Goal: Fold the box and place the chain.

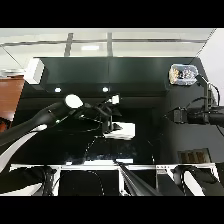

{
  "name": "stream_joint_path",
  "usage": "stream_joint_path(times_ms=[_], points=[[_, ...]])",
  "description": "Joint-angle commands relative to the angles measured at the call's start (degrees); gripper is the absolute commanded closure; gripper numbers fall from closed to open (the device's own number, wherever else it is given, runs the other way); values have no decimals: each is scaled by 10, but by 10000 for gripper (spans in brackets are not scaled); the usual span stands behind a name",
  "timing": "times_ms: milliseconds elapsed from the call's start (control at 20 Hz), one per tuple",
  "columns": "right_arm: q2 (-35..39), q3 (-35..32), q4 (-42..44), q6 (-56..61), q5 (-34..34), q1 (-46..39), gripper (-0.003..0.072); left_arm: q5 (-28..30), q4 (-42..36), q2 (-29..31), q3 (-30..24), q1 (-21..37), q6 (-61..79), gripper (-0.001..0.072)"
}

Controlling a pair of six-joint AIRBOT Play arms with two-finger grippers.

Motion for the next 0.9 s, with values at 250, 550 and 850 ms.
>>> stream_joint_path(times_ms=[250, 550, 850], points=[[1, -5, -1, -12, -29, 8, 672, -73, 1, -63, 31, -10, -37, 0], [1, -6, -1, -18, -30, 8, 673, -91, 47, -63, 33, -11, -32, 0], [1, -13, -1, -18, -30, 8, 672, -69, 122, -63, 37, -28, 1, -1]])
